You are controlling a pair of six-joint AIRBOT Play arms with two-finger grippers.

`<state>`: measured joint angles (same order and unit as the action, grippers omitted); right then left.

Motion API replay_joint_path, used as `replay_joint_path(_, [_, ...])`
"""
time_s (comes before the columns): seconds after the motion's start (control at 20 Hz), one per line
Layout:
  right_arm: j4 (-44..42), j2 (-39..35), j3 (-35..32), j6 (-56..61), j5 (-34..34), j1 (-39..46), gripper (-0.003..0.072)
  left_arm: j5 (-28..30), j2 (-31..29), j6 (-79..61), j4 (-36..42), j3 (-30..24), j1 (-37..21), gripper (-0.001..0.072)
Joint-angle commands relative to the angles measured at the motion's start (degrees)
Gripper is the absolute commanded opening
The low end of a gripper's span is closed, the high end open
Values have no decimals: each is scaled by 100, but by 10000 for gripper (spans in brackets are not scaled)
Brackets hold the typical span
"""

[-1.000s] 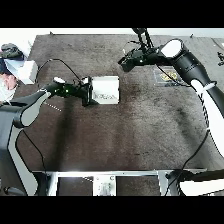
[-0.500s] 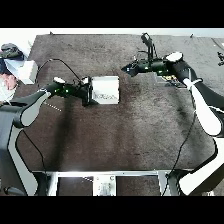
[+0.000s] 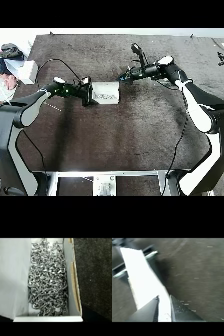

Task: Fold the box and place the chain.

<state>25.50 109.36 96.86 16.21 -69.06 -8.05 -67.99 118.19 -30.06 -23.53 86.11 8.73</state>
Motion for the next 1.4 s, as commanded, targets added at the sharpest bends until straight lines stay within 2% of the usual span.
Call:
replay_joint_path(0.0, [46,9,157,-48,-839,-28,151,0,2,0,-2,2,-2,418])
replay_joint_path(0.15, [249,-9,293,-61,-1012,-122,152,0,4,0,-2,2,-2,417])
replay_joint_path(0.35, [1187,-7,326,-61,-656,-461,152,0,4,0,-2,2,-2,417])
replay_joint_path(0.6, [1335,-7,326,-278,-328,-730,153,0,4,0,-2,2,-2,417])
replay_joint_path(0.65, [1333,-7,326,-321,-284,-752,186,0,4,0,-2,2,-2,418])
replay_joint_path(0.8, [1327,-7,326,-573,-251,-758,184,0,2,0,-2,2,-2,417])
replay_joint_path(0.9, [1327,-7,326,-730,-293,-758,297,0,4,0,-2,2,-2,417])
replay_joint_path(1.35, [1309,-7,323,-872,-466,-761,298,0,4,0,-2,2,-2,417])
